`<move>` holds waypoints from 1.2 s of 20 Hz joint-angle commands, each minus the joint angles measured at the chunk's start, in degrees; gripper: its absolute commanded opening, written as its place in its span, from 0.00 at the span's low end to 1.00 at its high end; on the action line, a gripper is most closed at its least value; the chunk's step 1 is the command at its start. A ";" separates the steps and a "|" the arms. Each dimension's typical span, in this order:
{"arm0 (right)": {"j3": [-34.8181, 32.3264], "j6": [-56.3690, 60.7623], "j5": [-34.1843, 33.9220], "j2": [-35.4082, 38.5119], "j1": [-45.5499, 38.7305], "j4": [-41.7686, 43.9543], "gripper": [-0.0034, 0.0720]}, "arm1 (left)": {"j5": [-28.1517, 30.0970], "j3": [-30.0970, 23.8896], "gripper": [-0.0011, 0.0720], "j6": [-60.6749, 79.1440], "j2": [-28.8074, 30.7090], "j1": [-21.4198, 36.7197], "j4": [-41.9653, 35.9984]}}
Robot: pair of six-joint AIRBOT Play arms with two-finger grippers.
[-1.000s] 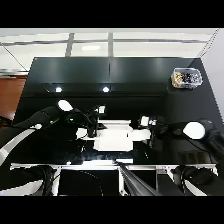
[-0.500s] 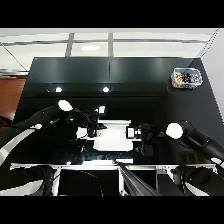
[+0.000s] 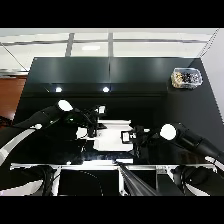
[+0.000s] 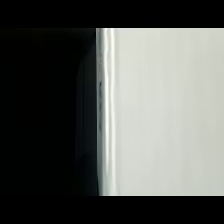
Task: Fold the box and place the chain.
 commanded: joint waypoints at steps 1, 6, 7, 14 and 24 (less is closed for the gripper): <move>-0.04 -0.68 -1.57 -0.46 0.98 0.92 0.91 | 0.00 -0.04 0.05 0.00 -0.04 0.00 0.00; 0.46 -0.20 -4.98 -0.37 0.90 6.93 0.91 | 0.00 -0.04 0.05 0.00 -0.04 0.00 0.00; 0.81 1.14 -4.98 -0.37 0.39 6.54 0.91 | 0.00 -0.04 0.05 -0.02 -0.04 0.00 0.00; 4.76 5.57 -3.76 1.81 -7.48 6.49 0.91 | -0.22 -0.04 0.05 -0.02 -0.04 0.00 0.00; 4.87 5.25 5.46 1.81 -10.19 -3.89 0.91 | -0.24 -0.04 0.05 0.00 -0.04 0.00 0.00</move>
